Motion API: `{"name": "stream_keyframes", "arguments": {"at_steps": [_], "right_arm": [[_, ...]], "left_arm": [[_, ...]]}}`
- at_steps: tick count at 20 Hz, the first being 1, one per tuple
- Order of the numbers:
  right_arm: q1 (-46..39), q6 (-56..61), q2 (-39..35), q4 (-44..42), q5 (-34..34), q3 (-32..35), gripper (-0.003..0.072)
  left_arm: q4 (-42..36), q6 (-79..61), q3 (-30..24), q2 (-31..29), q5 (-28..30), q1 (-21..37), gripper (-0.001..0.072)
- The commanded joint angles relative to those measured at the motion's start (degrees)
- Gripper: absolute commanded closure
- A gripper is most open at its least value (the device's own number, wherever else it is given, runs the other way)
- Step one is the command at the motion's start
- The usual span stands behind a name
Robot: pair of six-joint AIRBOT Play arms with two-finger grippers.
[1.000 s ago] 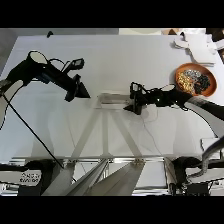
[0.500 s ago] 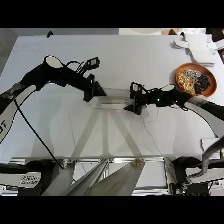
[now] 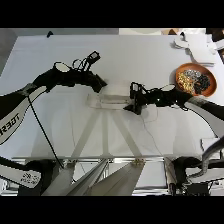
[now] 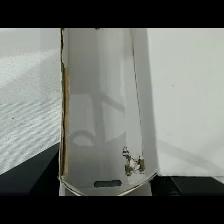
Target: Fold the box and place the chain.
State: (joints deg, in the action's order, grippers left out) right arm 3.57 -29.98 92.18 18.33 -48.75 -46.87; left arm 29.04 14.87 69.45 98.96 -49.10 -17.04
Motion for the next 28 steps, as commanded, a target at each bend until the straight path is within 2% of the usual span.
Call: {"name": "stream_keyframes", "arguments": {"at_steps": [1, 5, 9, 12, 14, 17, 23, 25, 28], "right_arm": [[0.0, 0.0, 0.0, 0.1, 0.0, 0.0, 0.0225], [0.0, 0.0, 0.0, 0.1, 0.0, 0.0, 0.0225], [0.0, 0.0, 0.0, 0.1, 0.0, 0.0, 0.0225], [0.0, 0.0, 0.0, 0.1, 0.0, 0.0, 0.0225], [0.0, 0.0, 0.0, 0.1, 0.0, 0.0, 0.0225], [0.0, 0.0, 0.0, 0.1, 0.0, 0.0, 0.0225], [0.0, 0.0, 0.0, 0.1, 0.0, 0.0, 0.0225], [0.0, 0.0, 0.0, 0.1, 0.0, 0.0, 0.0225], [0.0, 0.0, 0.0, 0.1, 0.0, 0.0, 0.0225]], "left_arm": [[0.6, 0.8, 0.0, 0.6, -0.7, 0.2, 0.0706], [8.3, 0.6, 0.0, -3.2, -6.3, 2.4, 0.0703], [18.3, 0.5, 0.0, -8.4, -14.6, 4.8, 0.0704], [23.2, 0.6, 0.0, -8.9, -20.4, 4.8, 0.0703], [28.3, 3.4, 0.0, -8.3, -19.7, 3.8, 0.0707], [38.3, 10.4, 0.0, -7.9, -15.1, 1.5, 0.0707], [50.8, 17.6, 0.0, -7.2, -15.2, -1.5, 0.0707], [53.1, 18.2, 0.0, -7.3, -15.4, -2.3, 0.0707], [50.1, 15.4, 0.0, -8.0, -15.4, -2.7, 0.0706]]}}
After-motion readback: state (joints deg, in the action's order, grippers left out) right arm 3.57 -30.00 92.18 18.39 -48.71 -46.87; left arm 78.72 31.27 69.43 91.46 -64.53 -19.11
